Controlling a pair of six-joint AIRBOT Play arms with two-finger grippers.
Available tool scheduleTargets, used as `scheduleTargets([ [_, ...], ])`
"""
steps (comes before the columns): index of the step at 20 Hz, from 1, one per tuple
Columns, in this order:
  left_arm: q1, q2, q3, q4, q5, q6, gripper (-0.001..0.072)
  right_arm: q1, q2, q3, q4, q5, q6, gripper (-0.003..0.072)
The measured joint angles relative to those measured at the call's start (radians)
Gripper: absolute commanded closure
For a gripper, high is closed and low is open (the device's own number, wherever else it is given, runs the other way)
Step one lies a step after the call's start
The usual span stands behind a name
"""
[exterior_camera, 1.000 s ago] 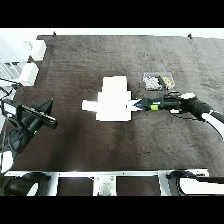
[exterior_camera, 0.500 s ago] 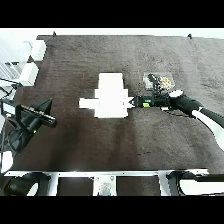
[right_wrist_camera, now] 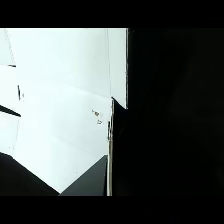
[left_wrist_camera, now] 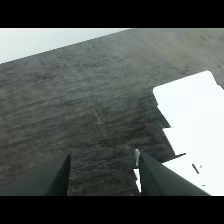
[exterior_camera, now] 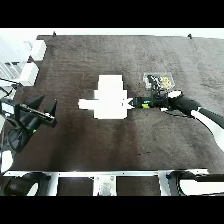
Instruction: Fold the box and place the chain.
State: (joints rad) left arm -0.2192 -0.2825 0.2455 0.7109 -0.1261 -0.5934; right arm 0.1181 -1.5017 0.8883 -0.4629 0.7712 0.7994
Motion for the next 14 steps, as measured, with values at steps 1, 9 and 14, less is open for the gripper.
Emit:
scheduleTargets([
  [1,0.001,0.0,0.006,0.0,-0.009,0.0,0.023,0.0,0.0,-0.001,0.0,0.002,0.002,0.0674],
  [9,0.002,-0.318,0.204,0.001,-0.127,-0.001,0.0205,0.003,0.0,-0.003,0.005,0.01,0.01,0.0673],
  [14,0.003,-0.654,0.454,0.011,-0.26,-0.01,0.019,0.004,0.0,-0.003,0.008,0.011,0.011,0.0673],
])
